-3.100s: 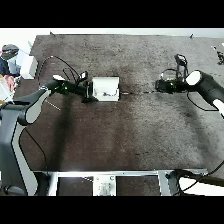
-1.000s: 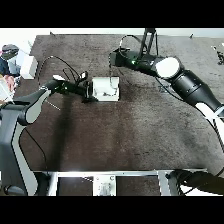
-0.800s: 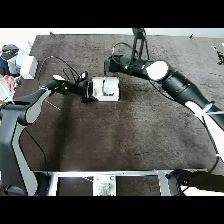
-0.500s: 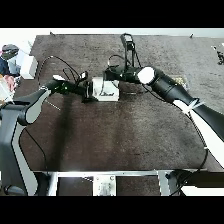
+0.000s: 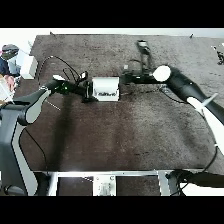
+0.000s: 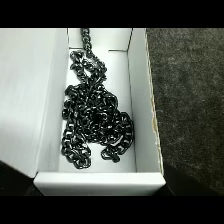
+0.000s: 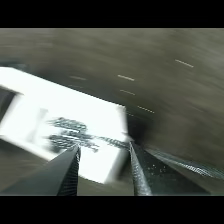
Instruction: Fold the box and place the chain.
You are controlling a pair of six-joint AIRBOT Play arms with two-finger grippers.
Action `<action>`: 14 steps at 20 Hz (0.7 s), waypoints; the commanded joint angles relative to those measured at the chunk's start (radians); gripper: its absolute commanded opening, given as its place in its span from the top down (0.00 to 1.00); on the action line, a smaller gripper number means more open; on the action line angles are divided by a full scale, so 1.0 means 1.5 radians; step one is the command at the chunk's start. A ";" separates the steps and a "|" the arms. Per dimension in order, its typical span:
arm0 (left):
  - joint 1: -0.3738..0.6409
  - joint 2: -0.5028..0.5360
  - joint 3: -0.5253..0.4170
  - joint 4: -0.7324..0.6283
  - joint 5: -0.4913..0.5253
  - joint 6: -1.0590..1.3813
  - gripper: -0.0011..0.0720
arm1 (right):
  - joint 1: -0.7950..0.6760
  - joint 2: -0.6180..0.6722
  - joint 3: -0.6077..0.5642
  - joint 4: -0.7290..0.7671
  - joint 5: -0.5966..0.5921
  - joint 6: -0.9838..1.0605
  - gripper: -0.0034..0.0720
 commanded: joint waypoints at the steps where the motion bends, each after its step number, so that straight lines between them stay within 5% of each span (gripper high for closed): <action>1: 0.001 -0.001 0.000 0.000 0.000 0.000 0.43 | -0.129 0.033 -0.100 -0.008 -0.026 0.061 0.48; 6: 0.001 0.000 0.000 0.000 0.000 0.000 0.43 | -0.259 -0.030 -0.169 0.002 -0.080 0.118 0.48; 14: 0.001 0.000 0.000 0.000 0.000 0.000 0.43 | -0.225 -0.168 -0.081 0.063 -0.156 0.093 0.48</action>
